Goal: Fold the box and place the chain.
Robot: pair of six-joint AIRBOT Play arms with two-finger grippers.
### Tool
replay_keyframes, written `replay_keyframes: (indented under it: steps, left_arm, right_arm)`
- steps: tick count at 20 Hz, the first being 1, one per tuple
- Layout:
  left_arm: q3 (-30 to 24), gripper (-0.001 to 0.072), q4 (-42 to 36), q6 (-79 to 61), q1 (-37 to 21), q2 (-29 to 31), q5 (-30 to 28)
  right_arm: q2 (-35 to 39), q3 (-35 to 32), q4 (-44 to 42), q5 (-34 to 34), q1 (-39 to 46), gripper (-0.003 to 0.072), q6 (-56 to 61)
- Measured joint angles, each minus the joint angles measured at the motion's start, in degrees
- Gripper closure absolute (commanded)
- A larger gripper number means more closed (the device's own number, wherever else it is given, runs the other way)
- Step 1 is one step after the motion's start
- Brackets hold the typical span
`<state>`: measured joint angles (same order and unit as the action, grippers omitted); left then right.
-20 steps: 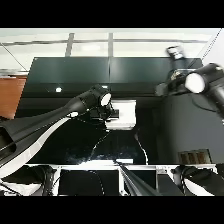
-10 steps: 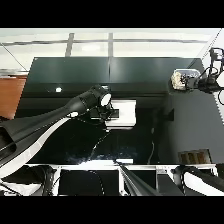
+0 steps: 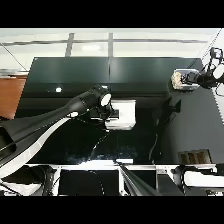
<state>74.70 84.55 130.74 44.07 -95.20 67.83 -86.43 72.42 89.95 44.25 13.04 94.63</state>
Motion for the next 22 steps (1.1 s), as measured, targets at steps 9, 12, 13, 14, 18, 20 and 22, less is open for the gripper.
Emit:
replay_keyframes:
  steps: [9,12,13,14,18,20,22]
  left_arm:
    - [0.00,0.0681,0.00,0.00,0.00,0.00,0.13]
    - [0.00,0.0681,0.00,-0.02,0.00,0.00,0.11]
    - [0.00,0.0681,0.00,-0.02,0.00,0.00,0.09]
    - [0.00,0.0681,0.02,-0.02,0.00,0.00,0.09]
    - [0.00,0.0681,0.00,-0.04,0.02,0.00,0.22]
    - [0.00,0.0681,0.02,-0.07,0.04,0.00,0.35]
    - [0.00,0.0681,0.02,-0.07,0.04,0.00,0.35]
  right_arm:
    - [-13.81,19.02,-10.47,9.55,0.46,0.0144,12.85]
    - [-15.63,20.37,-12.74,11.65,0.83,0.0143,21.53]
    - [-16.20,20.61,-13.55,12.04,0.98,0.0144,23.28]
    - [-16.68,20.74,-14.19,12.28,1.11,0.0144,24.63]
    - [-18.12,21.09,-19.08,11.78,1.57,0.0144,27.91]
    - [-18.47,21.11,-21.35,11.26,1.70,0.0144,29.09]
    - [-18.88,21.16,-22.62,10.54,1.79,0.0145,30.08]
